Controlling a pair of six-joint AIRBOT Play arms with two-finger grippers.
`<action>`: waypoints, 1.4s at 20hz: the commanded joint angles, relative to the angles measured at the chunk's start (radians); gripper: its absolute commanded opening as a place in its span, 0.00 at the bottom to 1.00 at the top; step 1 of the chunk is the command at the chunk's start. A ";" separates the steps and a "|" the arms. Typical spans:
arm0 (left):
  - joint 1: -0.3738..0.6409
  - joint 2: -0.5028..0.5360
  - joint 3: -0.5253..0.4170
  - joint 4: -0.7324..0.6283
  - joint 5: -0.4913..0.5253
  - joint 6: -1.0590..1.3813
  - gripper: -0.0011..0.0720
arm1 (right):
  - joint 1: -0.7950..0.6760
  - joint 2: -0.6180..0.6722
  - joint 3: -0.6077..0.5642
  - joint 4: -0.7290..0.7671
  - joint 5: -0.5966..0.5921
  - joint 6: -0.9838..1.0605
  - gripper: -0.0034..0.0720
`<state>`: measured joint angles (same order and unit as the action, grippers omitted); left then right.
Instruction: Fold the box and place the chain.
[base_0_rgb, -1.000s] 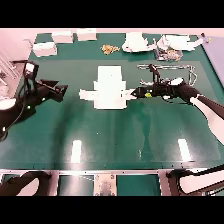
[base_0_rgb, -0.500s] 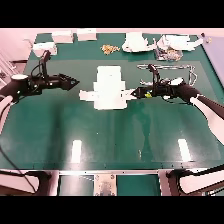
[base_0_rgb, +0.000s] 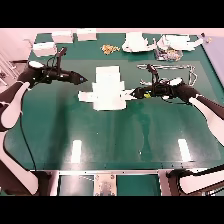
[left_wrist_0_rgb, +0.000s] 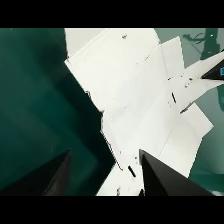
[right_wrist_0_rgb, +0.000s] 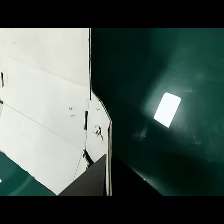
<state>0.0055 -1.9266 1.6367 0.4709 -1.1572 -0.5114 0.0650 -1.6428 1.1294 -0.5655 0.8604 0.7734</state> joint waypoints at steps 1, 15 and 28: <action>-0.037 -0.062 0.090 0.053 -0.001 -0.064 0.69 | 0.003 -0.001 0.000 0.000 0.004 0.000 0.05; -0.102 -0.167 0.127 -0.065 0.050 0.004 0.69 | 0.002 -0.001 0.000 -0.003 0.003 -0.019 0.05; -0.103 -0.230 0.144 -0.100 0.011 0.046 0.65 | 0.002 -0.001 0.000 -0.003 0.000 -0.046 0.05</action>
<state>-0.0967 -2.1426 1.7798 0.3737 -1.1378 -0.4751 0.0669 -1.6428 1.1294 -0.5682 0.8631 0.7380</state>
